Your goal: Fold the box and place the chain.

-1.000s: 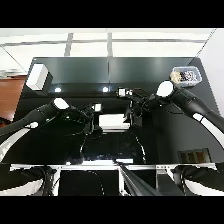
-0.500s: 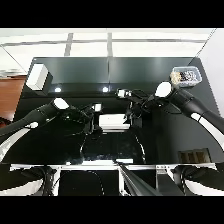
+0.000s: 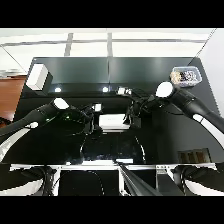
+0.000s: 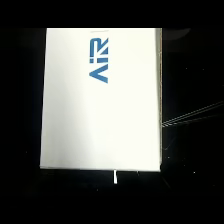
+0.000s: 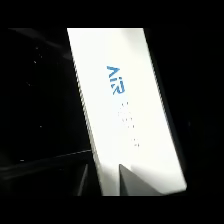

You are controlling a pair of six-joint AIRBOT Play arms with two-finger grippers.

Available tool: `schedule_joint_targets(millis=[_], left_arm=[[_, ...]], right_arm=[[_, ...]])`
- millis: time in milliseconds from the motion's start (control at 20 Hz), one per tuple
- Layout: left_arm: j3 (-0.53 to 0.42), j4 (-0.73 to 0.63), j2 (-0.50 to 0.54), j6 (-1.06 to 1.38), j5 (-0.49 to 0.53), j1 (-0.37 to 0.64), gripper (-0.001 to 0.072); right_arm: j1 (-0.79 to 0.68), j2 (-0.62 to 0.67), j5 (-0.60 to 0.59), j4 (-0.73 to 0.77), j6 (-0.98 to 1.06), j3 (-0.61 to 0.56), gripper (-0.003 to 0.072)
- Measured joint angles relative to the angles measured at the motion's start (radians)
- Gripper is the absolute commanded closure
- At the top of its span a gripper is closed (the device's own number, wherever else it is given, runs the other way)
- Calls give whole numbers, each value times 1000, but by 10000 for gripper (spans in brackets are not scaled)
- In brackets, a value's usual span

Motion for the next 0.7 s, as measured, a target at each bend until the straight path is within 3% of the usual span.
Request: schedule_joint_targets(millis=[150, 300, 500, 700], left_arm=[[0, 0, 0, 0, 0, 0, 357], [0, 0, 0, 0, 0, 0, 357], [0, 0, 0, 0, 0, 0, 357], [0, 0, 0, 0, 0, 0, 357]], right_arm=[[-61, 22, 105, 27, 204, -19, 673], [-110, 31, 161, 186, 307, -94, 673], [-105, 28, 54, 426, 353, -195, 673], [-65, -18, -79, 529, 377, -234, 673]])
